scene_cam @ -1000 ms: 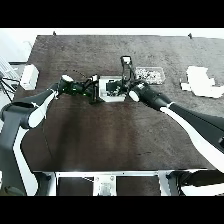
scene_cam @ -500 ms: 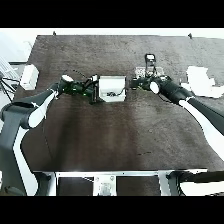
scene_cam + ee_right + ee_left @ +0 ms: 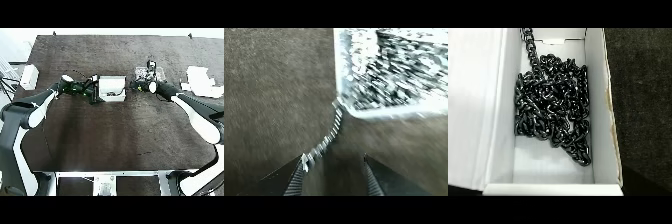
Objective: Fold the box and place the chain.
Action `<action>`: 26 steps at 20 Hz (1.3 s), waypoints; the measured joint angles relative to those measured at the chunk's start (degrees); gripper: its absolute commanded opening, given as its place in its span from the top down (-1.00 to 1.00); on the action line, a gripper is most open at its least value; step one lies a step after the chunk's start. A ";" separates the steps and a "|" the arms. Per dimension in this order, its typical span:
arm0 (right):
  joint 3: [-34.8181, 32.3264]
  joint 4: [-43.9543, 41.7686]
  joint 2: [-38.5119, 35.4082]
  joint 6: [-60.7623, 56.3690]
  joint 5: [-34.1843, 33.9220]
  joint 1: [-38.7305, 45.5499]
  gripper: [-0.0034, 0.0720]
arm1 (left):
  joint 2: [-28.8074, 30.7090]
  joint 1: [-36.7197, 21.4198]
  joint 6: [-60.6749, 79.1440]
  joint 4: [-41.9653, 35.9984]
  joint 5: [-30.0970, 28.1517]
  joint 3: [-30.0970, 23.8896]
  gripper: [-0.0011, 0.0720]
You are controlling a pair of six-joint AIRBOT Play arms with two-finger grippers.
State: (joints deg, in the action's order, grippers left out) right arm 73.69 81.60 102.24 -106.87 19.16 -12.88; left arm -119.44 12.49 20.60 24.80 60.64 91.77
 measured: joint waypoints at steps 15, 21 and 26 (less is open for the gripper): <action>4.81 -6.23 -4.72 12.68 -3.08 -1.92 0.89 | 0.00 0.00 -0.02 -0.02 -0.04 0.00 -0.28; 4.15 4.85 -19.71 10.67 6.64 -5.07 0.89 | 0.00 -0.02 0.00 -0.02 -0.04 0.00 -0.28; 4.09 15.30 -29.81 5.81 17.03 -10.08 0.89 | 0.00 -0.02 0.00 -0.02 -0.04 0.00 -0.28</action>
